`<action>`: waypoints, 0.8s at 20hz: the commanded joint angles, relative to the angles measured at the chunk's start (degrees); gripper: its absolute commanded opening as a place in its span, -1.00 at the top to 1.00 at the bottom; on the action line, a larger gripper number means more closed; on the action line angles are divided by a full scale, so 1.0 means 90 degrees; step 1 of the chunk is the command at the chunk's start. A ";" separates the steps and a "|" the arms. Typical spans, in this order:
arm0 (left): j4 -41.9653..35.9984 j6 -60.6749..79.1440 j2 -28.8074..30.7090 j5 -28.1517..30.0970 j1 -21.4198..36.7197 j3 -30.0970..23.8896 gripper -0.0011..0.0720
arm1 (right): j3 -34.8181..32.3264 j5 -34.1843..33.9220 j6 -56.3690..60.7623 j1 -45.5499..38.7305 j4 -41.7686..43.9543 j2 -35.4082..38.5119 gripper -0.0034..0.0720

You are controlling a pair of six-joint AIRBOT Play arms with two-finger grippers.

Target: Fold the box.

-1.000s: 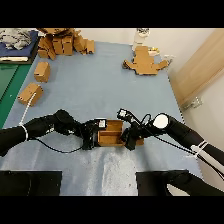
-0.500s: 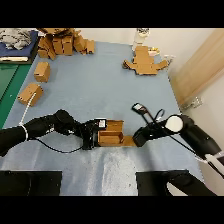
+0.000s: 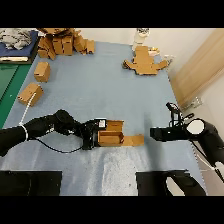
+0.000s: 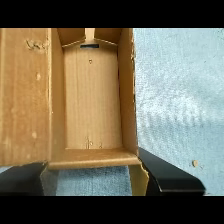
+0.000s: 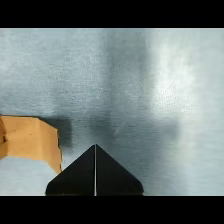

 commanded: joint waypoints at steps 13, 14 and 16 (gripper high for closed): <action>0.0002 0.0002 0.0002 0.0002 0.0000 0.0007 -0.32 | -0.1195 -0.0476 -0.1644 -0.0488 0.3228 -0.1362 0.91; 0.0002 0.0002 0.0002 0.0002 0.0002 0.0007 -0.32 | -0.1251 -0.0476 -0.1717 -0.0488 0.3366 -0.1362 0.91; 0.0002 0.0002 0.0002 0.0002 0.0000 0.0007 -0.32 | -0.1287 -0.0461 -0.1826 -0.0488 0.3538 -0.1362 0.91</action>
